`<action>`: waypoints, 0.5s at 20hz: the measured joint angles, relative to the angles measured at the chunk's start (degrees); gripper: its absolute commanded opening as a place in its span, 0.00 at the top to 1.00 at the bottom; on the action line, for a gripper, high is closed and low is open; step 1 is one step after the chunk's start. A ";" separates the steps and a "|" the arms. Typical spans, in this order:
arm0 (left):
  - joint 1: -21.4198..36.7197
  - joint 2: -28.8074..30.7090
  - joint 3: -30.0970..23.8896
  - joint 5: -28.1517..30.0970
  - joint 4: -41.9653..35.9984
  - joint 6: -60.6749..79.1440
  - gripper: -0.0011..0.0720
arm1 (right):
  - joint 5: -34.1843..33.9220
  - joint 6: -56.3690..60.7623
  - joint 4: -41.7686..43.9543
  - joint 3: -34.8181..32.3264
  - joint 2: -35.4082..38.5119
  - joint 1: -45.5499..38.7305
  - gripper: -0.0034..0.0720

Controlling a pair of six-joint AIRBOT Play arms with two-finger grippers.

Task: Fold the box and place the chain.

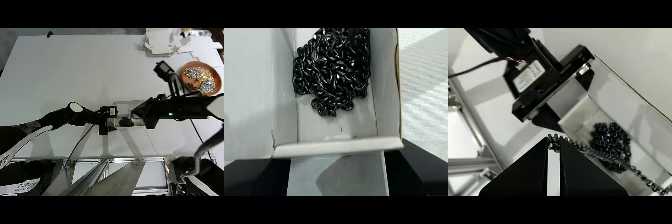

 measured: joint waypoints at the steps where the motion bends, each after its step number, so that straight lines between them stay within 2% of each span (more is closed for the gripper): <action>1: 0.00 0.00 0.02 0.00 0.00 -0.02 0.80 | -0.35 0.00 -0.59 -0.26 -1.81 0.50 0.93; 2: 0.00 0.00 0.00 0.00 0.00 0.00 0.80 | -0.63 0.02 -1.07 -0.59 -3.63 0.92 0.93; 4: 0.00 0.00 0.02 0.00 0.00 -0.02 0.80 | -0.98 0.00 -2.23 -1.33 -6.78 1.40 0.84; 6: 0.00 0.00 0.02 0.00 0.00 0.00 0.80 | -1.40 0.02 -3.23 -1.90 -9.07 1.66 0.83; 9: 0.00 0.00 0.00 0.00 0.00 0.00 0.80 | -2.21 0.02 -4.13 -2.21 -10.62 1.84 0.69; 10: 0.00 0.00 0.02 0.00 0.00 0.00 0.80 | -2.21 0.02 -4.33 -2.12 -10.62 1.81 0.69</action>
